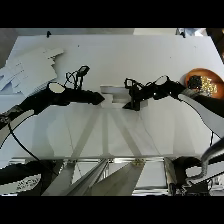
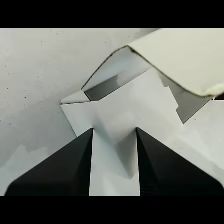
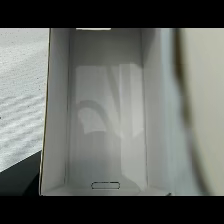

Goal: Fold the box and place the chain.

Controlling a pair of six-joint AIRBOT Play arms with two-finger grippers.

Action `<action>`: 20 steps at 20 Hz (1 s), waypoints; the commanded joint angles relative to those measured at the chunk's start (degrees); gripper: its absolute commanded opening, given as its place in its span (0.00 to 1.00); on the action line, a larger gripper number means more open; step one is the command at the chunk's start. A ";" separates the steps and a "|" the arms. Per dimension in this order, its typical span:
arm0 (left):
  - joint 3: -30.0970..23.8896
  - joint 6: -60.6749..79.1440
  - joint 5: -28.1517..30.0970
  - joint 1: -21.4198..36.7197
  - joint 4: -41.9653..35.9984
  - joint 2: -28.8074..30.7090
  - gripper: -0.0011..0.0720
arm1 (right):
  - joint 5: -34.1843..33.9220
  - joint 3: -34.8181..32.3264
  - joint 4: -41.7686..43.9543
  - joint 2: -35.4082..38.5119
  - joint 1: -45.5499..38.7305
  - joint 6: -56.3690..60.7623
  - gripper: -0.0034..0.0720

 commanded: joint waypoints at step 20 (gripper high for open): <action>0.66 -5.42 2.21 -1.03 0.72 0.07 0.62 | 0.07 0.00 0.02 -0.04 0.07 0.00 0.73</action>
